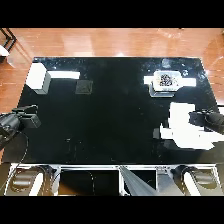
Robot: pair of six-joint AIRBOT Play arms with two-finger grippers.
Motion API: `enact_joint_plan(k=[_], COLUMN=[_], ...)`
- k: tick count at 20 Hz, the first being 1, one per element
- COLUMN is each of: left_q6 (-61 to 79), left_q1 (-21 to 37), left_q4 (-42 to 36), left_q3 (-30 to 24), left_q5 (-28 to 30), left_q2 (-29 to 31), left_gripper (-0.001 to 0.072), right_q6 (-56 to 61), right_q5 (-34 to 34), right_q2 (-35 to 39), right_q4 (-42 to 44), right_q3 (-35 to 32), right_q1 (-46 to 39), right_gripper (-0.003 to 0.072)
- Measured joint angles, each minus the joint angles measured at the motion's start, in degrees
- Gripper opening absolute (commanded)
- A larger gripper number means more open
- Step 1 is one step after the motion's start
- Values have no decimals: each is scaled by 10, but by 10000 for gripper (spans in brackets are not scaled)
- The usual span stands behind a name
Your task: Fold the box and place the chain.
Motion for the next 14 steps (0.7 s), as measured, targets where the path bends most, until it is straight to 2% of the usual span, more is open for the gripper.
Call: enact_joint_plan(k=[14], left_q6=[0], left_q1=[0], left_q4=[0], left_q3=[0], left_q5=[0], left_q2=[0], left_gripper=[20], right_q6=[0], right_q5=[0], right_q2=[0], right_q4=[0], right_q3=[0], right_q1=[0], right_gripper=[19])
